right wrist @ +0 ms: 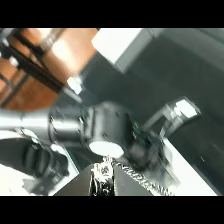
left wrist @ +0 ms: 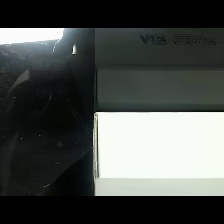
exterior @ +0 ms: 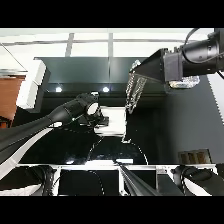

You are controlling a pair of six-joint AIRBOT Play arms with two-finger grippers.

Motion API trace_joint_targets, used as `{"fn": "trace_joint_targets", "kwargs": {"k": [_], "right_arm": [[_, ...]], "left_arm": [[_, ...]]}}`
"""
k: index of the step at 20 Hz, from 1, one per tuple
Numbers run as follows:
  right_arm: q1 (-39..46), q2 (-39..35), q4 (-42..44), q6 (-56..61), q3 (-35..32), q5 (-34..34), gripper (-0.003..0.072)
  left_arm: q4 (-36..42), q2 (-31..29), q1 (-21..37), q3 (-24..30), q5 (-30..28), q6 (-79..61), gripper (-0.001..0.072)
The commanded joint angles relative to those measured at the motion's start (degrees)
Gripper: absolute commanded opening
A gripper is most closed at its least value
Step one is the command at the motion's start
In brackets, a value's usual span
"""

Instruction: Fold the box and place the chain.

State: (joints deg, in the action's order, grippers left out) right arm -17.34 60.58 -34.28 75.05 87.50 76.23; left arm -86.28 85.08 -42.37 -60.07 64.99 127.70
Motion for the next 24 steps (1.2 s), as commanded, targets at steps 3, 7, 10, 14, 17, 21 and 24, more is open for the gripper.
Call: {"fn": "trace_joint_targets", "kwargs": {"k": [3, 7, 10, 14, 17, 21, 24], "right_arm": [[-0.28, 1.4, 5.44, -1.2, -0.15, -4.07, 0.0009], [-0.24, 1.55, 5.75, -1.2, -0.13, -4.02, 0.0009], [0.98, 1.55, 5.77, -1.18, -0.13, -3.19, 0.001], [3.08, 1.53, 7.39, -1.16, -0.13, -0.31, 0.001], [3.15, 1.53, 8.7, -1.18, -0.13, 1.79, 0.0011], [5.51, 1.49, 8.92, -1.16, -0.11, 3.87, 0.0011], [7.58, 1.49, 12.17, -1.18, -0.09, 6.82, 0.0011]], "left_arm": [[-0.02, -0.04, 0.02, -0.02, -0.02, -0.02, 0.0031], [0.0, -0.04, 0.0, -0.02, -0.02, -0.02, 0.0031], [-0.02, -0.04, 0.0, -0.02, -0.02, -0.02, 0.0031], [-0.02, -0.04, 0.0, -0.02, -0.04, -0.02, 0.0031], [-0.02, -0.04, 0.02, -0.02, -0.04, -0.02, 0.0031], [-0.02, -0.04, 0.02, -0.02, -0.02, -0.02, 0.0031], [-0.02, -0.04, 0.02, -0.02, -0.02, -0.02, 0.0031]]}}
